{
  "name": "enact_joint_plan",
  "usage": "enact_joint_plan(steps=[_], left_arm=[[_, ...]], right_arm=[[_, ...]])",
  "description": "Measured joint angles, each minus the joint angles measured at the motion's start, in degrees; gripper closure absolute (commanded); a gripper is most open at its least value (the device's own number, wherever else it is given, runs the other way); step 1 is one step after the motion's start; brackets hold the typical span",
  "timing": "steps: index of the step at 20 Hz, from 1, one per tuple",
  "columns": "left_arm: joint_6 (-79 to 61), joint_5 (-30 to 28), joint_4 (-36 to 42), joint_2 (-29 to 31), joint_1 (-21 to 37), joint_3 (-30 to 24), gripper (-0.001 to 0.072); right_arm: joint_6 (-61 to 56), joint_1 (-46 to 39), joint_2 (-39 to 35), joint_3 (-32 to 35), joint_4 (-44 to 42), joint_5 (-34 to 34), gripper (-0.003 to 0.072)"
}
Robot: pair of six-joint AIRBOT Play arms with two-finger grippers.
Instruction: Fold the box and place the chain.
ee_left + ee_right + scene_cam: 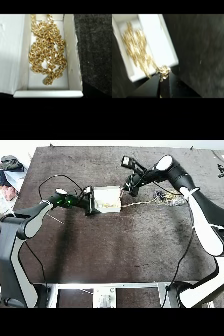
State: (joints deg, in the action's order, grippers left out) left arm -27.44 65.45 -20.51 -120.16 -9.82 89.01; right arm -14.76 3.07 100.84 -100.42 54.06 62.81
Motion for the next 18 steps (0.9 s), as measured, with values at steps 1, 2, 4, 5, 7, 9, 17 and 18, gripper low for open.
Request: enact_joint_plan(steps=[1, 2, 4, 5, 7, 9, 17, 18], left_arm=[[0.00, 0.00, 0.00, 0.00, 0.00, 0.00, 0.0402], [0.00, 0.00, 0.02, 0.00, 0.00, 0.00, 0.0402], [0.00, 0.00, 0.00, 0.00, 0.00, 0.00, 0.0402], [0.00, 0.00, 0.00, 0.00, 0.00, 0.00, 0.0402], [0.00, 0.00, 0.02, 0.00, 0.00, 0.00, 0.0402], [0.00, 0.00, 0.00, 0.00, 0.00, 0.00, 0.0402], [0.00, 0.00, 0.00, 0.00, 0.00, 0.00, 0.0402], [0.00, 0.00, 0.02, 0.00, 0.00, 0.00, 0.0402]], right_arm=[[-0.02, 0.48, -0.61, 0.00, -1.84, 0.26, 0.0704], [-0.09, 1.20, -0.98, 0.00, -3.19, 0.66, 0.0542], [-0.85, 2.69, -1.27, 0.02, -4.68, 0.74, 0.0369], [-1.55, 3.34, -1.20, 0.07, -4.17, 0.79, 0.0368], [-4.72, 3.74, -1.03, 0.07, -0.28, 0.79, 0.0368], [-9.07, 2.47, -0.90, 0.07, 4.96, 1.18, 0.0369], [-15.13, -6.84, 2.19, 0.11, 22.62, 6.25, 0.0369], [-14.82, -7.26, 3.04, 0.11, 24.33, 6.73, 0.0369]])
